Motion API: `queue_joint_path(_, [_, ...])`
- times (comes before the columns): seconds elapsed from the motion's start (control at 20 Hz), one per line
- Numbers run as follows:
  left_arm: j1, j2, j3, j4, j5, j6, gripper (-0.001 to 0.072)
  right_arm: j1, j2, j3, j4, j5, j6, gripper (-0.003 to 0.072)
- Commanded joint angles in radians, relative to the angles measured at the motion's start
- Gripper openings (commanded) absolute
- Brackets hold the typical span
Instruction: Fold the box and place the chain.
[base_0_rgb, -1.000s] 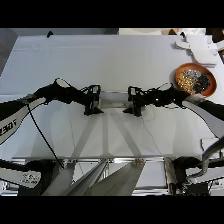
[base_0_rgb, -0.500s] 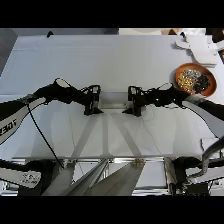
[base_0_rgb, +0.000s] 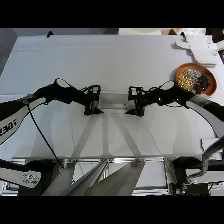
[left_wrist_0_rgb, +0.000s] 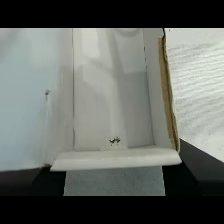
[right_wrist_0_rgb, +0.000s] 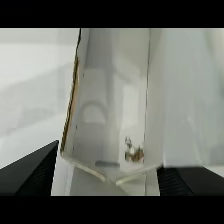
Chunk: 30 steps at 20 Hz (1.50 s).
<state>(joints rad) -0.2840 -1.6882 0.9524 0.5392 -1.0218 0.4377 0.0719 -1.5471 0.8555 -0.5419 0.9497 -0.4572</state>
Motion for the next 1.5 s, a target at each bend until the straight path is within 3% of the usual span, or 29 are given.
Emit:
queue_joint_path(0.0, [0.0,0.0,0.0,0.0,0.0,-0.001,0.0278,-0.036,0.057,0.001,-0.156,0.011,0.151,0.0641])
queue_joint_path(0.15, [0.0,0.0,0.0,0.0,0.0,0.0,0.0278,-0.079,0.111,0.001,-0.217,0.043,0.207,0.0636])
queue_joint_path(0.2, [0.0,0.0,0.0,0.0,0.001,0.0,0.0278,-0.092,0.13,0.001,-0.225,0.056,0.224,0.0563])
queue_joint_path(0.3, [0.0,0.0,0.0,0.0,0.0,0.0,0.0278,-0.106,0.166,0.001,-0.221,0.098,0.267,0.0371])
queue_joint_path(0.4, [0.0,0.0,0.0,0.0,0.001,-0.001,0.0278,-0.106,0.191,0.001,-0.208,0.2,0.27,0.0015])
queue_joint_path(0.65, [0.0,0.0,0.0,0.0,0.001,-0.001,0.0278,-0.068,0.194,0.001,0.023,0.215,0.27,0.0013])
queue_joint_path(0.95, [0.0,0.0,0.0,0.0,0.0,-0.001,0.0278,0.043,0.148,0.001,0.364,-0.199,0.27,0.0007])
queue_joint_path(1.05, [0.0,0.0,0.0,0.0,0.0,0.0,0.0278,0.047,0.104,0.001,0.479,-0.287,0.27,0.0007])
queue_joint_path(1.15, [0.0,0.0,0.0,0.0,0.001,0.0,0.0278,0.047,0.059,0.001,0.515,-0.327,0.27,0.0007])
queue_joint_path(1.45, [0.0,0.0,0.0,0.0,0.001,0.0,0.0278,0.047,-0.038,0.001,0.513,-0.303,0.277,0.0008])
